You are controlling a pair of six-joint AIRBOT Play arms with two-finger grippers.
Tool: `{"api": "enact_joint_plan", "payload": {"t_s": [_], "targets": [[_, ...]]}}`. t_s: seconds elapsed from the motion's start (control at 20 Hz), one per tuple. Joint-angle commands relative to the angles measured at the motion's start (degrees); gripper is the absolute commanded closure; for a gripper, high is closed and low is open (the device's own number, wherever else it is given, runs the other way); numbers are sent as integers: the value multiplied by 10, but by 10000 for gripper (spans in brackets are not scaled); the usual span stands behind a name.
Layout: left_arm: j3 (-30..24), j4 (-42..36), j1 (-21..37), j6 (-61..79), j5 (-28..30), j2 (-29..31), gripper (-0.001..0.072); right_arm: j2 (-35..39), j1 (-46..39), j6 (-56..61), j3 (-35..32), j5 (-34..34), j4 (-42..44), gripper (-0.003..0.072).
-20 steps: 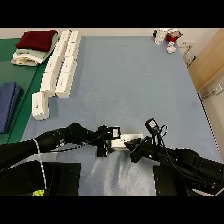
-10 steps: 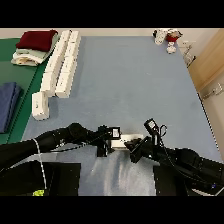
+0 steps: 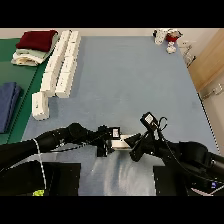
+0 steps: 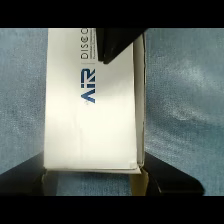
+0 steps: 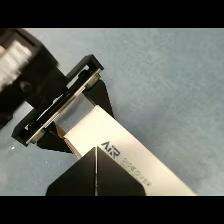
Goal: Fold the box.
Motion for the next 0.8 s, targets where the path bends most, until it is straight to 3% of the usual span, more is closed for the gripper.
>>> {"api": "enact_joint_plan", "payload": {"t_s": [0.0, 0.2, 0.35, 0.5, 0.75], "targets": [[0, 0, 0, -1, 0, 0, 396, -16, -32, -9, 82, -177, -41, 670], [0, 0, 0, -1, 0, 0, 396, -97, -154, -155, 201, -327, -39, 684], [0, 0, 0, -1, 0, 0, 396, -184, -296, -291, 280, -347, -11, 684], [0, 0, 0, -1, 0, 0, 397, -294, -423, -386, 379, -376, 87, 684], [0, 0, 0, -1, 0, 0, 396, -434, -516, -471, 489, -429, 108, 684]]}}
